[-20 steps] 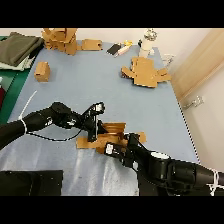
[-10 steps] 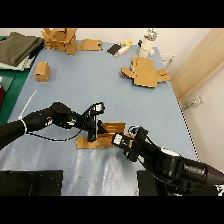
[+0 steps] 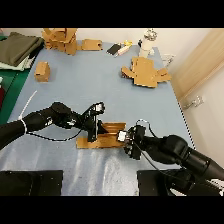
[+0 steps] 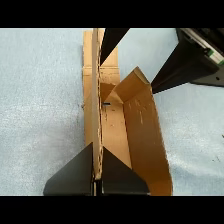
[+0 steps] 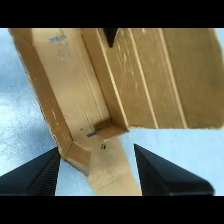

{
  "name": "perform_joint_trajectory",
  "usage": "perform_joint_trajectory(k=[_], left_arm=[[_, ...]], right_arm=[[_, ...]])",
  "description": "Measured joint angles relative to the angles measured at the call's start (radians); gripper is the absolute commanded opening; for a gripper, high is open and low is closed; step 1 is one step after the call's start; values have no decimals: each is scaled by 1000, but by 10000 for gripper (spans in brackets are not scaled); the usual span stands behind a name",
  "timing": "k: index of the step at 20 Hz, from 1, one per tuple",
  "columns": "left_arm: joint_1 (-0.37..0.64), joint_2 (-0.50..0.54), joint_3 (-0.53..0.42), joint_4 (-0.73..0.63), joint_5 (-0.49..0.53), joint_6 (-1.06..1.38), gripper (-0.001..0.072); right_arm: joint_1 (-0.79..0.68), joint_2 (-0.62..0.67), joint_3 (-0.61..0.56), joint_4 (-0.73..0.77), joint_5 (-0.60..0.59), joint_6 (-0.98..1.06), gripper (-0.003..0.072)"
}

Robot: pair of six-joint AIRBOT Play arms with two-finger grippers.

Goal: Fold the box.

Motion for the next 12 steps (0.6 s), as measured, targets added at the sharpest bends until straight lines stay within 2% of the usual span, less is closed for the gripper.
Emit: perform_joint_trajectory(k=[5, 12], left_arm=[[0, 0, 0, 0, 0, 0, 12], [0, 0, 0, 0, 0, 0, 12]], right_arm=[[-210, -48, 3, 352, 17, -424, 711], [-320, -177, 30, 575, -40, -729, 711]])
